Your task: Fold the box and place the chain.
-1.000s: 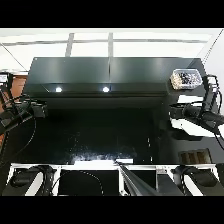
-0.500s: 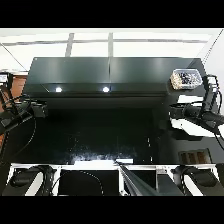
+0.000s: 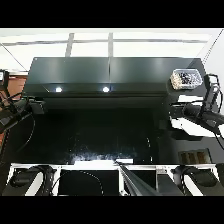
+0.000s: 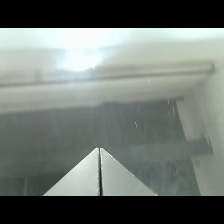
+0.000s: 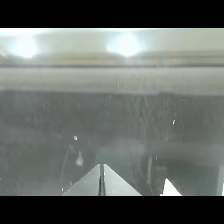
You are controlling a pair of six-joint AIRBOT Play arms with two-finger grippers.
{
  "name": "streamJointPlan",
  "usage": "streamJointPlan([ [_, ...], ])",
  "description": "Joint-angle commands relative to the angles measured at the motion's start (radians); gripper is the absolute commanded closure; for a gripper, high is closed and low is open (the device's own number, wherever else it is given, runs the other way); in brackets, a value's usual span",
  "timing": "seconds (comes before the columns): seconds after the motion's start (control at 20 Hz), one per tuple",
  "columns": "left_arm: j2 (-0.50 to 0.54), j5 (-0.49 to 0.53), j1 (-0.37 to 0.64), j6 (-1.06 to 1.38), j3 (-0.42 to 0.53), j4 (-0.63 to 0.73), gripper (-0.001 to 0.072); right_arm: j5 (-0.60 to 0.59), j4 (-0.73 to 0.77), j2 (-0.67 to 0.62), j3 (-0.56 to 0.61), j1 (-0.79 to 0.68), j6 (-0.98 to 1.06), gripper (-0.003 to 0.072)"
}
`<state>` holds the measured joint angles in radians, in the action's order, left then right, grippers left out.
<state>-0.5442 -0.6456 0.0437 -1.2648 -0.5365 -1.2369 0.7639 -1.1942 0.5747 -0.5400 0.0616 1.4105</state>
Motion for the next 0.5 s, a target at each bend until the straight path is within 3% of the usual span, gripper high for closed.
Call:
streamJointPlan([
  [0.0, 0.000, 0.139, 0.000, 0.000, -0.001, 0.016, 0.0676, -0.088, 0.036, 0.000, 0.000, 0.001, 0.038, 0.0501],
  [0.05, 0.000, 0.175, 0.000, 0.000, -0.001, 0.019, 0.0673, -0.106, 0.038, 0.000, 0.000, 0.001, 0.061, -0.0034],
  [0.1, 0.000, 0.189, 0.000, 0.000, -0.001, 0.042, 0.0551, -0.117, 0.031, 0.000, 0.000, 0.000, 0.071, -0.0019],
  [0.15, 0.000, 0.195, 0.000, 0.000, -0.001, 0.075, 0.0166, -0.126, -0.010, 0.001, 0.000, -0.008, 0.107, -0.0019],
  [0.2, -0.002, 0.194, 0.000, 0.000, -0.001, 0.099, 0.0009, -0.122, -0.102, 0.007, -0.008, -0.037, 0.179, -0.0017],
  [0.35, -0.002, 0.130, -0.001, 0.001, -0.001, 0.097, 0.0008, -0.022, -0.504, 0.100, -0.095, -0.324, 0.396, -0.0016],
  [0.45, -0.002, 0.082, -0.001, 0.000, -0.001, 0.097, 0.0009, -0.026, -0.567, 0.213, -0.174, -0.629, 0.396, -0.0016],
])
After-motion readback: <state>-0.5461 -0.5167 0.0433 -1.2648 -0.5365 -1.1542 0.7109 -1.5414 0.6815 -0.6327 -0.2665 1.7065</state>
